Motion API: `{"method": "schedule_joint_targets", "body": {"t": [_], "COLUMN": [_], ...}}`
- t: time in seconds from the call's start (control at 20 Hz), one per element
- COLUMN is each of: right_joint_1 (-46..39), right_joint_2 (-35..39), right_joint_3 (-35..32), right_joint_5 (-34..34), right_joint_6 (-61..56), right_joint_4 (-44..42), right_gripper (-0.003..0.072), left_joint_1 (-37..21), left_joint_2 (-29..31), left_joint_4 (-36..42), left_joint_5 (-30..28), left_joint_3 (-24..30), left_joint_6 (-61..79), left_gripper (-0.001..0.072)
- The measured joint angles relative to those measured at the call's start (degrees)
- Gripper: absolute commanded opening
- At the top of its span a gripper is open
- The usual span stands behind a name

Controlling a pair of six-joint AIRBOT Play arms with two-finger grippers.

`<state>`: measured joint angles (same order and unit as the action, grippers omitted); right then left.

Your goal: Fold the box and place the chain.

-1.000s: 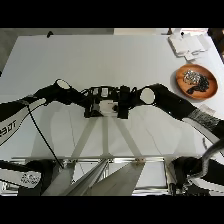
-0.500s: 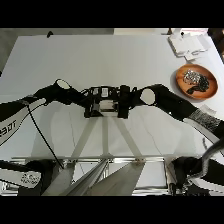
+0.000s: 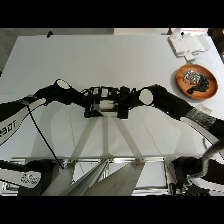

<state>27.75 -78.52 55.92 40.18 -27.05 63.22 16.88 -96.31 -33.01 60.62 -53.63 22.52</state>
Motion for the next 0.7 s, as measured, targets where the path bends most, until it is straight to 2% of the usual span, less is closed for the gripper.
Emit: {"method": "schedule_joint_targets", "body": {"t": [0.1, 0.2, 0.45, 0.7], "right_joint_1": [0.0, 0.0, 0.1, 1.1], "right_joint_2": [-0.1, -0.1, -0.3, -0.6], "right_joint_3": [0.0, 0.0, -0.1, -1.8], "right_joint_5": [0.5, 1.1, 1.5, -1.2], "right_joint_6": [-0.2, -0.9, -1.4, -3.2], "right_joint_4": [-1.0, -1.8, -2.8, -3.5], "right_gripper": [0.0416, 0.0393, 0.0393, 0.0410], "left_joint_1": [0.0, 0.0, 0.0, 0.0], "left_joint_2": [0.0, 0.0, 0.0, 0.0], "left_joint_4": [0.0, 0.0, 0.0, 0.0], "left_joint_5": [0.0, 0.0, 0.0, 0.0], "left_joint_3": [0.0, 0.0, 0.0, 0.0], "left_joint_6": [0.0, 0.0, 0.0, 0.0], "left_gripper": [0.0015, 0.0015, 0.0015, 0.0015]}}
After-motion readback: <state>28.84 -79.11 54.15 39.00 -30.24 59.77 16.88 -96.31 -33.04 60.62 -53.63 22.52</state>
